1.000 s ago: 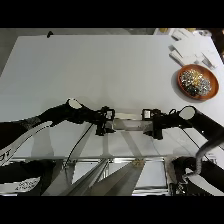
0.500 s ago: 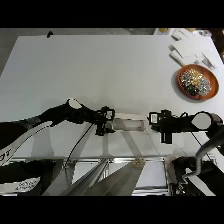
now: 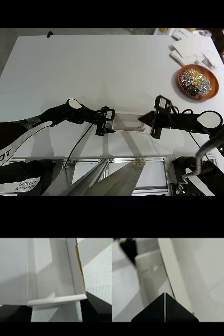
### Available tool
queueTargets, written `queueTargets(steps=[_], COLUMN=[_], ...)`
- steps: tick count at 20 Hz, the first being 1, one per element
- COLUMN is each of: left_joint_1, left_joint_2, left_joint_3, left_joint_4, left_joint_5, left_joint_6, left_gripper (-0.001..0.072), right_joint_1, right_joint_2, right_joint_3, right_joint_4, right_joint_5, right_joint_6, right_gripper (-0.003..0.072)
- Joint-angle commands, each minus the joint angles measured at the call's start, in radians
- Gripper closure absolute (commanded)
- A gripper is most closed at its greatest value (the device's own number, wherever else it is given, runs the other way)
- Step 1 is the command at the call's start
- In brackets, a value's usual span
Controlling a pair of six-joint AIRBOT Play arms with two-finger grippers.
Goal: Fold the box and place the chain.
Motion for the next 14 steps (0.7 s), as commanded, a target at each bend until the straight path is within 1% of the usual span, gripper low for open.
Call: queueTargets(steps=[1,2,4,6,8,11,14], left_joint_1=[0.001,0.001,0.001,0.001,0.001,0.001,0.001], left_joint_2=[0.001,0.001,0.001,0.001,0.001,0.001,0.001], left_joint_3=[0.000,0.000,0.000,0.000,0.000,0.000,0.000], left_joint_4=[0.000,0.000,0.000,0.000,0.000,0.000,0.000], left_joint_5=[0.000,0.000,0.000,0.000,0.000,0.000,0.000], left_joint_6=[0.000,0.000,0.000,0.000,0.000,0.000,0.000], left_gripper=[0.0627,0.0627,0.0627,0.0627,0.0627,0.0627,0.0627], right_joint_1=[0.001,0.001,0.001,0.001,0.000,0.000,0.000], right_joint_2=[-0.080,-0.121,-0.216,-0.303,-0.358,-0.343,-0.260], right_joint_3=[0.001,0.001,0.001,0.001,0.001,0.006,0.024], right_joint_4=[0.160,0.159,0.158,0.157,0.157,0.158,0.138], right_joint_5=[-0.218,-0.248,-0.266,-0.257,-0.243,-0.237,-0.202], right_joint_6=[0.006,0.013,0.030,0.040,0.040,0.071,0.090], right_gripper=[0.0669,0.0669,0.0669,0.0669,0.0669,0.0669,0.0669])
